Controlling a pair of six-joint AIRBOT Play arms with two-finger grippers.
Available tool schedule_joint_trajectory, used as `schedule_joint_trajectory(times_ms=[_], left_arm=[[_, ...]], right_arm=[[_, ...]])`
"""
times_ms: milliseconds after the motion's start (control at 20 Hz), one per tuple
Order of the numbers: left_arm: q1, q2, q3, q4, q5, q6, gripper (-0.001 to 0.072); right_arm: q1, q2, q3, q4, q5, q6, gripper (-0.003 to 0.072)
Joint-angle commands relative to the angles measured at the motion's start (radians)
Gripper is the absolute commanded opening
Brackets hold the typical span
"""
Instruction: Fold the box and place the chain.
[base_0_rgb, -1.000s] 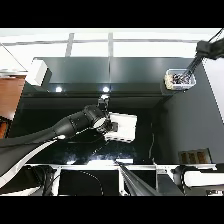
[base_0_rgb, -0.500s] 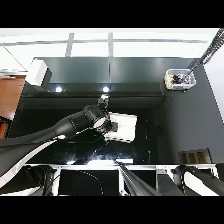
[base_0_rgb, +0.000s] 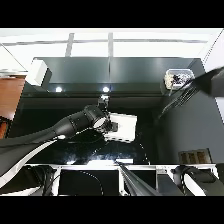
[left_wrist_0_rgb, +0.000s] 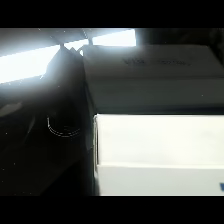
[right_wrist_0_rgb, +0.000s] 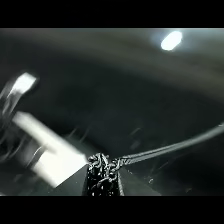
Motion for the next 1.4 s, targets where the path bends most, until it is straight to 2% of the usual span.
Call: schedule_joint_trajectory(times_ms=[0,300,600,850,1000,1200,1350], left_arm=[[0.000,-0.001,0.001,0.000,0.001,-0.001,0.0030],[0.000,0.000,0.001,0.000,0.000,0.000,0.0030],[0.000,-0.001,0.001,0.001,0.000,0.000,0.0030],[0.000,-0.001,0.001,0.001,0.001,0.000,0.0030],[0.000,-0.001,0.001,0.001,0.001,0.000,0.0030],[0.000,-0.001,0.001,0.001,0.001,-0.001,0.0030],[0.000,-0.001,0.001,0.000,0.000,0.000,0.0030]], right_arm=[[0.090,0.031,-0.153,0.080,0.023,-0.026,0.0047],[0.232,0.030,-0.391,0.218,-0.156,-0.025,0.0048],[0.391,0.015,-0.462,0.261,-0.428,-0.003,0.0048],[0.401,-0.001,-0.490,0.220,-0.512,0.037,0.0048],[0.401,-0.001,-0.490,0.229,-0.521,0.040,0.0048],[0.399,-0.001,-0.489,0.312,-0.570,0.039,0.0049],[0.399,-0.001,-0.479,0.313,-0.580,0.039,0.0048]])
